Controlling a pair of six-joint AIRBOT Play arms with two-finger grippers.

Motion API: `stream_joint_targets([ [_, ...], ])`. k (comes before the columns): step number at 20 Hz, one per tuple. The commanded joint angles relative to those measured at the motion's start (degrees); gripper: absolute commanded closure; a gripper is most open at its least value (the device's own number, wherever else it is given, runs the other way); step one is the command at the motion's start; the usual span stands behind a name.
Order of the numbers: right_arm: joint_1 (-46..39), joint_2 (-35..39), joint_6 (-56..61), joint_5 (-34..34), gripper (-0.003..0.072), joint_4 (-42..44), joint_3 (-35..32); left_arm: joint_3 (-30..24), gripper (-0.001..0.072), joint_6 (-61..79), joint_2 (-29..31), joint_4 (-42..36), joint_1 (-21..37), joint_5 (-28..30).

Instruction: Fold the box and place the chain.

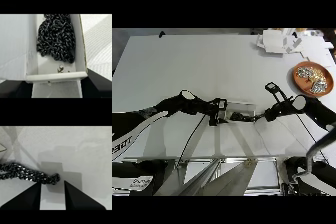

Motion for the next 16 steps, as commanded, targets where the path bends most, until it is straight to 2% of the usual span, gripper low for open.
stream_joint_targets([
  [1,1.25,-1.33,0.17,-0.72,0.0471,0.04,-0.02,0.02,0.0459,0.0,0.02,0.0,0.02,0.02],
  [4,2.56,-1.05,0.22,-1.07,0.0652,0.04,0.0,0.02,0.0459,0.0,0.02,0.02,0.02,0.0],
  [5,2.56,-0.48,0.42,-0.66,0.0666,0.0,0.07,0.02,0.0459,0.0,0.02,0.02,0.02,0.0],
  [10,2.54,6.1,4.59,4.98,0.0666,-5.18,2.45,0.02,0.0459,0.0,0.02,0.02,0.02,0.0],
  [12,2.54,9.55,7.58,7.41,0.0666,-4.52,3.72,0.02,0.0459,0.0,0.02,0.02,0.02,0.0],
  [16,2.54,12.22,6.91,15.43,0.0666,9.07,6.19,0.02,0.0459,0.0,0.04,0.02,0.02,0.0],
])
